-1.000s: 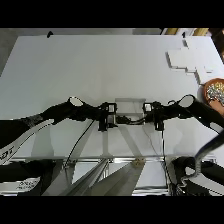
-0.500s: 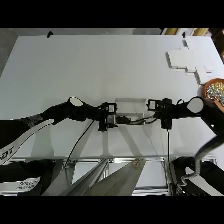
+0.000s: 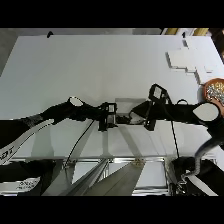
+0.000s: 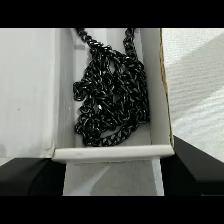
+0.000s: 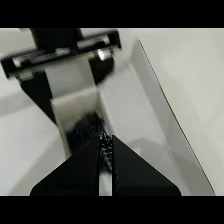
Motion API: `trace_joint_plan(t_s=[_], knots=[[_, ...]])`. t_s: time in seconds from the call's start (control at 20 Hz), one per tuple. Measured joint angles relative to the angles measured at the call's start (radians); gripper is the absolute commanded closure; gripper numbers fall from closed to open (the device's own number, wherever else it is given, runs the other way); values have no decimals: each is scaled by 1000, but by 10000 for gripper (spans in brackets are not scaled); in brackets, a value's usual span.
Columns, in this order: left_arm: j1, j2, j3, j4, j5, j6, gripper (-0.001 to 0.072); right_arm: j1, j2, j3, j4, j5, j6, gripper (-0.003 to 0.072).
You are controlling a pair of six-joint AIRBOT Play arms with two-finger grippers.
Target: Fold the box and place the chain.
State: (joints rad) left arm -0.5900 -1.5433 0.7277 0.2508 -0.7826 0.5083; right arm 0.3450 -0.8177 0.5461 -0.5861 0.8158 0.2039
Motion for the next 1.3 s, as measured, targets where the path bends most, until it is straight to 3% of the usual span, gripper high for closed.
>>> trace_joint_plan(t_s=[0.15,0.2,0.25,0.3,0.55,0.75,1.0,1.15,1.3], knots=[[0,0,0,0,0,0,574,107,-53,0,39,-99,5,663],[0,0,0,0,0,0,574,129,-72,0,43,-118,6,608],[0,0,0,0,0,0,574,144,-89,0,46,-132,7,484],[0,0,0,0,0,0,574,157,-103,0,42,-144,8,429],[0,0,0,0,0,0,574,115,-91,6,-30,-130,13,439],[0,0,0,0,0,0,574,-74,-42,16,-163,17,-20,504],[0,0,0,0,0,0,574,-285,-59,18,-285,80,-133,503],[0,0,0,0,0,0,574,-320,-108,18,-308,81,-209,442],[0,0,0,0,0,0,574,-307,-180,18,-319,84,-288,443]])
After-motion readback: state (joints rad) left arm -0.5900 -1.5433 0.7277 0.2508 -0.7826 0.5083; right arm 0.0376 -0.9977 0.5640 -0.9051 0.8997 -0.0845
